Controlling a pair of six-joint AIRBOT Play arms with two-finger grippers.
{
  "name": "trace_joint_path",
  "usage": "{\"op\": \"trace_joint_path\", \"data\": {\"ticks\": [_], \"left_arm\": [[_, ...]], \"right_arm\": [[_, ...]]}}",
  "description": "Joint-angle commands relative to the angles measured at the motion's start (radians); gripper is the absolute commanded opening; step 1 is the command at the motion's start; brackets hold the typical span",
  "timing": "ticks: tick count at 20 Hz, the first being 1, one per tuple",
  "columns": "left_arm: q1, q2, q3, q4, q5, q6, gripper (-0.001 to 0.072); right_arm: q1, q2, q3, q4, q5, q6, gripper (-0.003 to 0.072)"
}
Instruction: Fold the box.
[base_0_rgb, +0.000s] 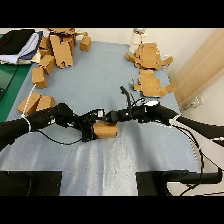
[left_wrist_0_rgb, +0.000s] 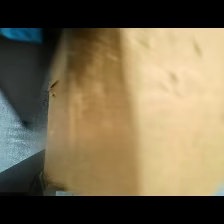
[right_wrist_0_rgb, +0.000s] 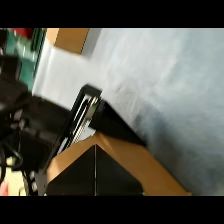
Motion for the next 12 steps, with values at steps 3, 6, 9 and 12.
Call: {"op": "trace_joint_path", "data": {"ticks": [3, 6, 9, 12], "left_arm": [[0.000, 0.001, 0.000, 0.000, 0.000, 0.000, 0.0601], [0.000, 0.001, 0.000, 0.000, 0.000, 0.000, 0.0601], [0.000, 0.001, 0.000, 0.000, 0.000, 0.000, 0.0601], [0.000, 0.001, 0.000, 0.000, 0.000, 0.000, 0.0601]], "right_arm": [[0.023, 0.078, 0.000, -0.256, 0.003, -0.021, 0.0005], [0.023, 0.146, -0.001, -0.324, -0.035, -0.014, 0.0005], [0.025, 0.201, -0.001, -0.349, -0.046, -0.019, 0.0006], [0.058, 0.245, -0.001, -0.446, -0.050, -0.029, 0.0056]]}}
